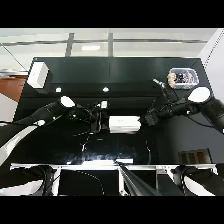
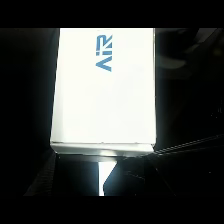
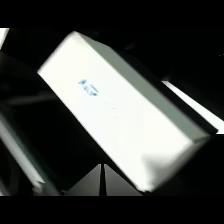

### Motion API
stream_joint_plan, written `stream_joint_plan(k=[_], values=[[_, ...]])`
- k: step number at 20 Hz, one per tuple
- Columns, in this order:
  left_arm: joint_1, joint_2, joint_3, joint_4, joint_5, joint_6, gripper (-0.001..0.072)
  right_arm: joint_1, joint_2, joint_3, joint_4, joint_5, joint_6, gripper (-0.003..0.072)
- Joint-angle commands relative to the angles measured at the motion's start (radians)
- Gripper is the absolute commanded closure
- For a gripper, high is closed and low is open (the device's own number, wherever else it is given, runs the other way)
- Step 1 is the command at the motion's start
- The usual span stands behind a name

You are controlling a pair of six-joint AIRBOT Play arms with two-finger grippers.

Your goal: Fold the box and place the chain.

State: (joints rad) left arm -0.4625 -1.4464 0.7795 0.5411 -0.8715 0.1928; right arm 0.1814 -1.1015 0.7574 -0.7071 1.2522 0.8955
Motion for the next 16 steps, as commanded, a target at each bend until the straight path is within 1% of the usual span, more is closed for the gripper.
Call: stream_joint_plan(k=[1,3,5,8,11,16], values=[[0.0,0.0,0.001,0.0,0.0,0.001,0.023,0.015,-0.005,-0.091,0.284,-0.078,0.092,0.0658],[0.0,0.0,0.001,0.0,0.0,0.0,0.023,0.068,-0.037,-0.092,0.288,-0.14,0.092,0.0657],[0.0,0.0,0.001,0.0,0.0,0.001,0.023,0.1,-0.077,-0.092,0.284,-0.174,0.093,0.0657],[0.0,0.0,0.001,0.0,0.0,0.0,0.023,0.109,-0.134,-0.093,0.257,-0.182,0.098,0.0657],[0.0,0.0,0.001,0.0,0.0,0.001,0.023,0.109,-0.161,-0.093,0.154,-0.212,0.158,0.0658],[0.0,0.0,0.001,0.0,0.0,0.0,0.023,0.109,-0.179,-0.093,0.149,-0.248,0.16,0.0658]])
